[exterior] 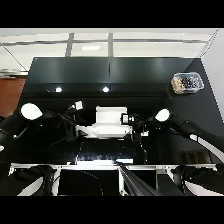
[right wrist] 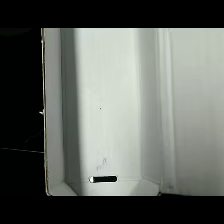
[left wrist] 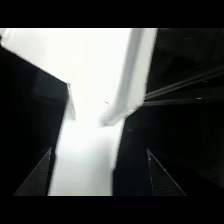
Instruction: Fold the box and place the chain.
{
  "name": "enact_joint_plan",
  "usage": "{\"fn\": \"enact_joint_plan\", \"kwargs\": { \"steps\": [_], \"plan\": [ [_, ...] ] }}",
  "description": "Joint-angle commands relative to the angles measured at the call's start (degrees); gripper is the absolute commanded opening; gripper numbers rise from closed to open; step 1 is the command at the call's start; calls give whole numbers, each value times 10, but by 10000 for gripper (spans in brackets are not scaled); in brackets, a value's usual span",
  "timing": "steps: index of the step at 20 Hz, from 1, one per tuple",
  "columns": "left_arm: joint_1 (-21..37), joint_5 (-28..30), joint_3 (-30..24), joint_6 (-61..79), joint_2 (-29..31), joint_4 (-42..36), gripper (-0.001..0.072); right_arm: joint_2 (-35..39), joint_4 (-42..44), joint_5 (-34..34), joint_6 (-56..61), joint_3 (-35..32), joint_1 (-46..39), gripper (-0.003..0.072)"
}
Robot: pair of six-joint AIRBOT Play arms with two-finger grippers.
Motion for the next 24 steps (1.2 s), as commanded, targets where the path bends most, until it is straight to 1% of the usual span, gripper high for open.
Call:
{"fn": "enact_joint_plan", "kwargs": {
  "steps": [1, 3, 5, 7, 8, 9, 11, 12, 13, 14, 15, 16, 17, 22, 24],
  "plan": [
    [-58, 90, -18, 59, -16, 9, 707, 0, 0, 0, 0, 0, 1, 472],
    [-86, 101, -20, 59, -42, 47, 707, 0, -1, 0, 0, 0, 1, 472],
    [-103, 111, -20, 59, -66, 49, 707, 0, -1, 0, 0, 0, 1, 472],
    [-108, 118, -20, 56, -78, 48, 706, 0, -1, 0, 0, 0, 1, 472],
    [-108, 126, -20, 49, -80, 37, 706, 0, -1, 0, 0, 0, 1, 472],
    [-108, 136, -20, 49, -82, 9, 705, 0, -1, 0, 0, 0, 1, 472],
    [-108, 139, -20, 49, -87, -37, 685, 0, -1, 0, 0, 0, 1, 472],
    [-108, 145, -20, 49, -91, -40, 651, 0, -1, 0, 0, 0, 1, 472],
    [-108, 147, -20, 49, -93, -40, 548, 0, -1, 0, 0, 0, 1, 472],
    [-108, 145, -20, 49, -93, -40, 489, 0, -1, 0, 0, 0, 1, 472],
    [-108, 142, -20, 49, -93, -39, 480, 0, -1, 0, 0, 0, 1, 472],
    [-107, 142, -20, 49, -93, -37, 394, 0, -1, 0, 0, 0, 1, 471],
    [-107, 144, -20, 49, -93, -35, 337, 0, -1, 0, 0, 0, 1, 472],
    [-107, 146, -20, 49, -92, -7, 339, 0, -1, 0, 0, 0, 1, 472],
    [-106, 146, -20, 49, -88, 14, 398, 0, -1, 0, 0, 0, 1, 472]
  ]
}}
